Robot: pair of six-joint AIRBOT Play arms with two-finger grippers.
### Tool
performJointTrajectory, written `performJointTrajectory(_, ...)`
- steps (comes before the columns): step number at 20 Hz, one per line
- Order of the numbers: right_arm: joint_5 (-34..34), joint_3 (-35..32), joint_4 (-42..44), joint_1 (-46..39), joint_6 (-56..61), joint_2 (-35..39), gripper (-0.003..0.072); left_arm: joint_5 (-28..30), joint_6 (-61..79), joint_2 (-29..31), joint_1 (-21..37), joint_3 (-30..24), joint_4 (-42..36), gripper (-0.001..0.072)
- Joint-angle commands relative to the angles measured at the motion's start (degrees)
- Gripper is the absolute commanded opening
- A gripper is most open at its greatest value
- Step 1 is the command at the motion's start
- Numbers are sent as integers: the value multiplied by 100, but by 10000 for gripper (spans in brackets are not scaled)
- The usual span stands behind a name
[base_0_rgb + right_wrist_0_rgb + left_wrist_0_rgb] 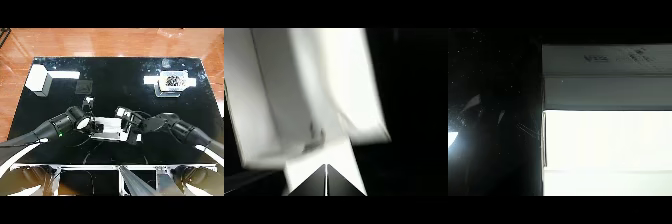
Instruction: Fold the box and place the chain.
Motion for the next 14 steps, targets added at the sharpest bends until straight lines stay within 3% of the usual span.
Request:
performJointTrajectory(1,-1478,2,-326,-973,2214,590,23,-20,-7,-4,-2,0,-9,21)
performJointTrajectory(7,-2800,-118,-575,-3541,3991,1425,22,-7,-7,-4,-2,0,-9,21)
performJointTrajectory(10,-2441,-916,-422,-4109,4459,1416,22,0,-4,-4,-2,0,-9,21)
performJointTrajectory(14,-1493,-1803,761,-3449,4472,1305,22,2,-4,-4,-2,0,-7,21)
